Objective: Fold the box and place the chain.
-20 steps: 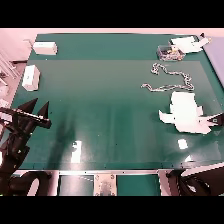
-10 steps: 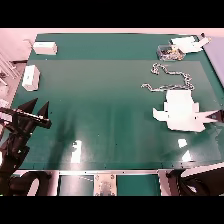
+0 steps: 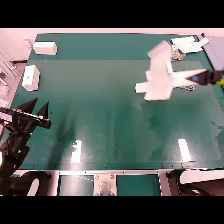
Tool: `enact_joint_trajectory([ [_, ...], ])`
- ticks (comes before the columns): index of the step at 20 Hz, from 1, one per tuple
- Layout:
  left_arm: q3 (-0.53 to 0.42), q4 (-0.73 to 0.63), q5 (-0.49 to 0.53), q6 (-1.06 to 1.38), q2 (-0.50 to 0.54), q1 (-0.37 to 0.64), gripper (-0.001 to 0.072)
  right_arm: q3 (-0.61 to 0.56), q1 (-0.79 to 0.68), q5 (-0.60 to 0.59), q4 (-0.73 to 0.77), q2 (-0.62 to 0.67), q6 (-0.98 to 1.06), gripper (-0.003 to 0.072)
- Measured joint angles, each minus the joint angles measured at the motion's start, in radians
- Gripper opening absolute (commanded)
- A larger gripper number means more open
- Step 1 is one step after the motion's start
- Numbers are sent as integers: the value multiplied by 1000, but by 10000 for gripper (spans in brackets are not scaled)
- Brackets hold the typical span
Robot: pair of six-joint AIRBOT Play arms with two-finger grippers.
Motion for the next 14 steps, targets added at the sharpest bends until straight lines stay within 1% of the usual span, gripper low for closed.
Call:
enact_joint_trajectory([
  [4,0,0,0,0,0,0,419,-10,217,-94,80,60,113,6],
  [7,0,0,0,0,0,0,419,-42,333,-173,115,75,152,5],
  [9,0,0,0,0,0,0,419,-100,381,-257,111,79,167,4],
  [14,0,0,-2,0,0,0,419,-317,434,-542,26,68,166,4],
])
